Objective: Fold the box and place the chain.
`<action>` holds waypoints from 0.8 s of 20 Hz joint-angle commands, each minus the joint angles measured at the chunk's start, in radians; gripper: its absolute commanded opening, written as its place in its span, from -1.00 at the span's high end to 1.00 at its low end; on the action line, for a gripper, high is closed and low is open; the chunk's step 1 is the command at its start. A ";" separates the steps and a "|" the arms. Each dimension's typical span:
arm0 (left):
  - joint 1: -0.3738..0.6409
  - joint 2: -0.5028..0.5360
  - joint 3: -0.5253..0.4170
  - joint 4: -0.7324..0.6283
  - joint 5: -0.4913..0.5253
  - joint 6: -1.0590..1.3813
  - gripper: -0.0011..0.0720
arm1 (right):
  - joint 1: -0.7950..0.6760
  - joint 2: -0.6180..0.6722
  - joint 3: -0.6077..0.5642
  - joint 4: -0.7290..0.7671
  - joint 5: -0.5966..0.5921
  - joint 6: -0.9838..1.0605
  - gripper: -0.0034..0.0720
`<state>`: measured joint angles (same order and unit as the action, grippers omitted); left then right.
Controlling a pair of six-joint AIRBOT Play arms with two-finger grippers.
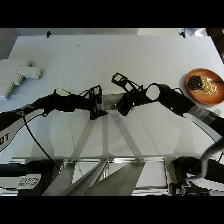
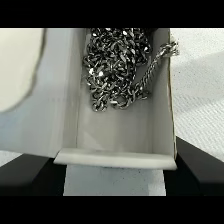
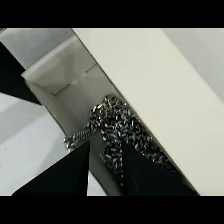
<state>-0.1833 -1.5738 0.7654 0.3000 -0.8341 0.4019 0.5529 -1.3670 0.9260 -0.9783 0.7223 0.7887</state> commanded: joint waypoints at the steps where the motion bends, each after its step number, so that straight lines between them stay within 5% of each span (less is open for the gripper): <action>1: 0.001 0.000 0.000 0.000 0.000 0.000 -0.05 | 0.000 0.066 0.002 -0.021 0.078 0.023 0.31; 8: 0.001 0.000 0.000 0.000 0.000 0.000 -0.05 | -0.053 0.177 0.002 -0.185 0.256 0.172 0.22; 9: 0.001 0.000 0.000 0.000 0.000 0.000 -0.05 | -0.072 0.176 0.002 -0.221 0.262 0.215 0.18; 11: 0.001 0.000 0.000 0.000 0.000 0.000 -0.05 | -0.099 0.175 0.002 -0.254 0.240 0.339 -0.26; 16: 0.001 0.000 0.000 0.000 0.000 0.000 -0.05 | -0.112 0.118 0.002 -0.234 0.173 0.492 -0.26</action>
<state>-0.1833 -1.5738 0.7654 0.3000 -0.8341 0.4023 0.4507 -1.2190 0.9268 -1.2087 0.9276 1.1793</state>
